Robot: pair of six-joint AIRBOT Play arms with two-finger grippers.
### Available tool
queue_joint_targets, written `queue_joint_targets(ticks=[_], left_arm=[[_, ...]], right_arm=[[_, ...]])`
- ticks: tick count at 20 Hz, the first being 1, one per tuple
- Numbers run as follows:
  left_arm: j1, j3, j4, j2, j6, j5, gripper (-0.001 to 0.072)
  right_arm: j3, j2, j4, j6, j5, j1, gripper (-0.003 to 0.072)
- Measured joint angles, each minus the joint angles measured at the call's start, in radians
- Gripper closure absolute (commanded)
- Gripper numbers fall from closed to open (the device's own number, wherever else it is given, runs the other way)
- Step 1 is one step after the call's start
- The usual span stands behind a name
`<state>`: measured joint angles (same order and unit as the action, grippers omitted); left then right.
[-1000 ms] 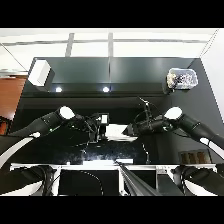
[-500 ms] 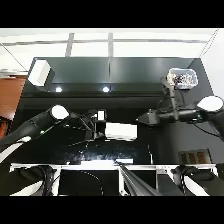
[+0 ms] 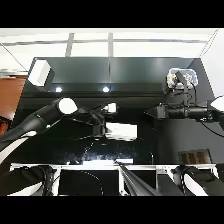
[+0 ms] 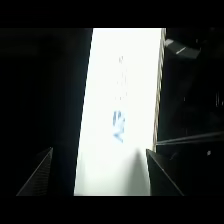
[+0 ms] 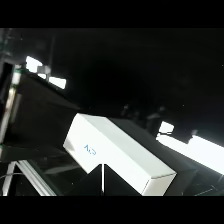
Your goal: Fold the box and place the chain.
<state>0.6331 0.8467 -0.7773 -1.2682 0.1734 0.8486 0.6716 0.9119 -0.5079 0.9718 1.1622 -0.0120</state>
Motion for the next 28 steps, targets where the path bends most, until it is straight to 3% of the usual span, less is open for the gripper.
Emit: queue_joint_targets(ticks=[6,17,28], left_arm=[[0.074,0.087,0.016,-0.116,0.015,-0.001,0.0000],[0.084,0.101,0.026,-0.145,0.018,0.039,0.0000],[0.096,0.101,0.027,-0.168,0.018,0.046,0.0001]], right_arm=[[0.000,-0.001,-0.018,0.000,-0.028,0.005,0.0668],[0.000,-0.001,-0.046,0.000,-0.071,0.024,0.0668],[0.000,-0.001,-0.050,0.008,-0.075,0.324,0.0668]])
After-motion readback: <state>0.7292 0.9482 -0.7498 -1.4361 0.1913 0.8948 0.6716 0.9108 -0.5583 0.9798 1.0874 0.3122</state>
